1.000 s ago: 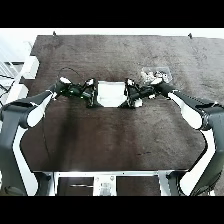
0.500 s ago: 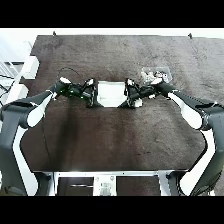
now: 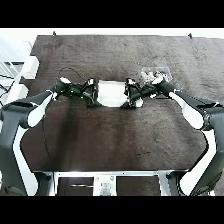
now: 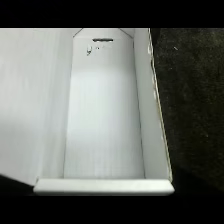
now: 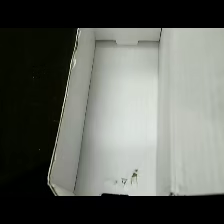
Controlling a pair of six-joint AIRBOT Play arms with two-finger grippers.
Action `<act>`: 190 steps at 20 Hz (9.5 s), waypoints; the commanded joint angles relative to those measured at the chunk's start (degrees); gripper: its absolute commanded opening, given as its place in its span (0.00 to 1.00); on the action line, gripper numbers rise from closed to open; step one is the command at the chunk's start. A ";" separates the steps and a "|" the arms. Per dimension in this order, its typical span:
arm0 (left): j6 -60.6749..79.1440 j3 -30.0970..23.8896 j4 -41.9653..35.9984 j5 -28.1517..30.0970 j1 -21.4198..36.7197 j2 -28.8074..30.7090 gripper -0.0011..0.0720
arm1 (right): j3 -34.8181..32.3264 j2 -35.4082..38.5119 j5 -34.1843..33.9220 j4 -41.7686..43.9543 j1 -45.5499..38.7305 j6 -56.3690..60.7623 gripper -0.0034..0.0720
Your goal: Fold the box and place the chain.
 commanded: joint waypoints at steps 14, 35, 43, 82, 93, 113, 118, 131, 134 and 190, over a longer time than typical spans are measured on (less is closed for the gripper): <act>0.00 0.04 0.24 -0.35 0.04 0.04 0.87 | 0.04 9.27 13.60 3.41 -8.74 9.29 0.39; 0.00 0.04 0.24 -0.39 0.04 0.04 0.87 | -0.68 3.52 -16.46 9.94 -0.63 29.68 0.05; 0.00 0.04 0.24 -0.33 0.04 0.04 0.87 | -0.24 4.70 -13.86 9.62 -0.94 29.64 0.06; 0.00 0.04 0.24 -0.33 0.04 0.04 0.87 | -11.37 13.35 -19.96 -6.58 6.03 8.04 0.34; -0.02 0.04 0.24 -0.33 0.07 0.04 0.87 | -11.13 12.31 -21.44 -2.14 5.92 0.42 0.67; 0.00 0.04 0.24 -0.31 0.11 0.04 0.87 | -11.08 28.52 -13.62 -29.18 0.11 57.46 0.05; 0.00 0.04 0.24 -0.33 0.11 0.04 0.87 | -13.57 28.57 -13.66 -28.46 -9.68 73.50 0.06; 0.00 0.04 0.24 -0.42 0.11 0.04 0.87 | -15.02 15.74 -11.37 -11.65 -9.75 78.86 0.06; 0.00 0.04 0.24 -0.42 0.11 0.04 0.87 | -15.08 12.79 -10.25 -5.73 -5.92 75.89 0.05; 0.00 0.04 0.24 -0.50 0.11 0.04 0.87 | 3.80 11.10 -7.06 -44.15 13.84 120.67 0.56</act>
